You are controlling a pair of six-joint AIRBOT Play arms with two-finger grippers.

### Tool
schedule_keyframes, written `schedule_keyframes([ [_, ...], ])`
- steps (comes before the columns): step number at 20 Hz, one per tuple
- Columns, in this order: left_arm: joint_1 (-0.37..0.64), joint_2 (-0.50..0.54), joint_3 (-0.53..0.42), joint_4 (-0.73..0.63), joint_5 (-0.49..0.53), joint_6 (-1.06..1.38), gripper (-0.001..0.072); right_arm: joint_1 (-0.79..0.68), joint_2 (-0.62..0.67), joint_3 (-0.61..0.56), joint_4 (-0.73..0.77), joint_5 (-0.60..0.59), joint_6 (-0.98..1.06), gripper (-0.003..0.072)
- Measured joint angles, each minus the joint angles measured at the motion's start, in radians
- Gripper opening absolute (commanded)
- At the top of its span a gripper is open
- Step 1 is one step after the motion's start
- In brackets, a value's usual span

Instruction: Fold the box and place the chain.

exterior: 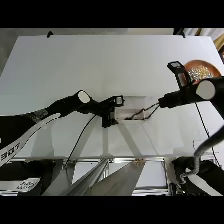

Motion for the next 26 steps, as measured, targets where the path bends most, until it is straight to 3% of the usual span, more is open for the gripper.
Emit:
schedule_keyframes([
  [4, 0.000, 0.000, 0.000, 0.000, 0.000, 0.000, 0.0154, 0.163, 0.160, 0.000, 0.018, 0.003, 0.039, 0.0011],
  [9, 0.000, 0.000, 0.000, 0.000, 0.000, 0.000, 0.0154, 0.346, 0.237, 0.000, 0.047, -0.083, 0.070, 0.0011],
  [15, 0.000, 0.000, 0.000, 0.000, 0.000, 0.000, 0.0154, 0.452, 0.252, -0.001, 0.055, -0.231, 0.099, 0.0011],
  [26, 0.000, 0.000, 0.000, 0.000, 0.000, 0.000, 0.0154, 0.474, 0.121, -0.039, -0.006, -0.290, 0.202, 0.0011],
])
